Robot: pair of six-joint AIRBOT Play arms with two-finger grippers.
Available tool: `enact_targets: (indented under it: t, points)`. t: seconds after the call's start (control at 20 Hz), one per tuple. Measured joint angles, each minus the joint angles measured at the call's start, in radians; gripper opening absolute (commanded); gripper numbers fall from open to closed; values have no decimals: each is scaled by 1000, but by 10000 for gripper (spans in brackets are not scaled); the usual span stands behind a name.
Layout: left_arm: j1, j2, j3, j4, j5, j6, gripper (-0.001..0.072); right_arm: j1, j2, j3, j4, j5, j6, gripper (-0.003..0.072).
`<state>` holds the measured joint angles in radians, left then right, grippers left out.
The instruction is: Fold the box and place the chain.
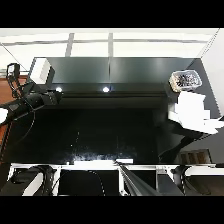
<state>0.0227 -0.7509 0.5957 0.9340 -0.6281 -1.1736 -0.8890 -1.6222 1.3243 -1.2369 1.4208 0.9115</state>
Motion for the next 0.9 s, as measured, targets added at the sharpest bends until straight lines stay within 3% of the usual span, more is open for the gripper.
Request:
enact_targets:
  t: [0.25, 0.55, 0.7, 0.9]
  points:
    - [0, 0, 0, 0, -2, 0, 709, 76, 58, -65, 171, 68, -23, 20]
    - [-2, -3, 0, 0, -41, 0, 709, 280, 175, -181, 376, 74, -26, 20]
    - [-18, -19, 0, -2, -90, -1, 709, 405, 264, -303, 509, 14, -39, 20]
    - [-87, -58, 0, -5, -142, -1, 709, 613, 472, -562, 689, -160, -104, 20]
